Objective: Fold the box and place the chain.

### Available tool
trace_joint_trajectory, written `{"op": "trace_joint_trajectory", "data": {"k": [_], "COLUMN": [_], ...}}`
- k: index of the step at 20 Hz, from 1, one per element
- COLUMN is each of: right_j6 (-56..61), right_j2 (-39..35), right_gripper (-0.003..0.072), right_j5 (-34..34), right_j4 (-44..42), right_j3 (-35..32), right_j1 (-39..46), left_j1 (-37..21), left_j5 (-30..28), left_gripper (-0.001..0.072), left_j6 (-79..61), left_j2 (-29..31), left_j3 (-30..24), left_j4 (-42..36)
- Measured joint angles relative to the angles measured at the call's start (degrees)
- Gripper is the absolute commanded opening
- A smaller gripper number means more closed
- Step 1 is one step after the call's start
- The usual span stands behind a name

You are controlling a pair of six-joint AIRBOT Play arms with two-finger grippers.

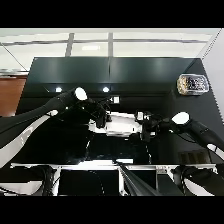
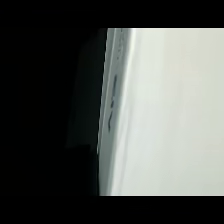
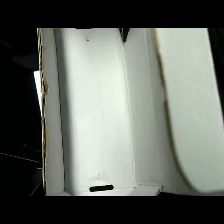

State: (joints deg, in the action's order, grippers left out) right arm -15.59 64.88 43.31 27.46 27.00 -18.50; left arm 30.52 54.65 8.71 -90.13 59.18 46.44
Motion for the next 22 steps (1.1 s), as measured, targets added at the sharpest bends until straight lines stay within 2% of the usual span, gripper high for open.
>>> {"op": "trace_joint_trajectory", "data": {"k": [7,22], "right_j6": [-2.75,-1.27], "right_j2": [2.80,3.65], "right_gripper": [0.0717,0.0717], "right_j5": [-0.46,-3.13], "right_j4": [1.42,3.82], "right_j3": [0.00,0.04], "right_j1": [0.00,-1.84], "left_j1": [0.00,-0.04], "left_j5": [0.59,2.71], "left_gripper": [0.0025,0.0025], "left_j6": [0.72,2.23], "left_j2": [0.00,-0.22], "left_j3": [0.00,0.00], "left_j4": [-0.17,-0.31]}}
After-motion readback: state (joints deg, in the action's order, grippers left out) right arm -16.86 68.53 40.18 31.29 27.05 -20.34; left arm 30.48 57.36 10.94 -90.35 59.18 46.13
